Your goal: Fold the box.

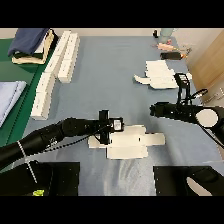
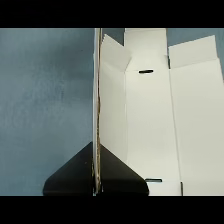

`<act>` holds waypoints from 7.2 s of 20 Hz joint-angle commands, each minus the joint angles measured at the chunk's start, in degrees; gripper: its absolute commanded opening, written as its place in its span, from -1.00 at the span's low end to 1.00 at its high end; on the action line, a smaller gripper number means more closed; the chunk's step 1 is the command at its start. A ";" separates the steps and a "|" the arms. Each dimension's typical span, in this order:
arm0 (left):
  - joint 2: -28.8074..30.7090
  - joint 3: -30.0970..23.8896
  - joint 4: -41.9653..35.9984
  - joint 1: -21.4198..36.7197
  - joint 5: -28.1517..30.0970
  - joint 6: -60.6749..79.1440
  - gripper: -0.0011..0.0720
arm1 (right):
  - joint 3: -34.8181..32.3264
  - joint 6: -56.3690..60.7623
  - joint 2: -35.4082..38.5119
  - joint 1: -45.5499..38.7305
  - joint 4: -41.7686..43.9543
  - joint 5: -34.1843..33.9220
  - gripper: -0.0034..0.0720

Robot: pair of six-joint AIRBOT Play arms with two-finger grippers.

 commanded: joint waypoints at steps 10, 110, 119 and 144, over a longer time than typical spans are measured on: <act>0.85 -2.80 -0.15 1.44 1.90 0.00 -0.94 | -0.02 0.00 0.00 0.00 0.81 -2.60 -0.77; -4.55 3.28 -1.40 4.44 -24.83 -16.09 -0.92 | -9.31 25.94 -2.67 66.34 -41.38 14.45 0.95; -4.55 3.28 -1.40 4.44 -24.85 -16.09 -0.92 | -5.73 43.78 2.14 65.72 -50.62 24.76 0.95; -4.55 3.28 -1.42 4.42 -24.87 -16.09 -0.92 | -16.55 -2.51 9.49 59.25 -27.71 10.82 1.00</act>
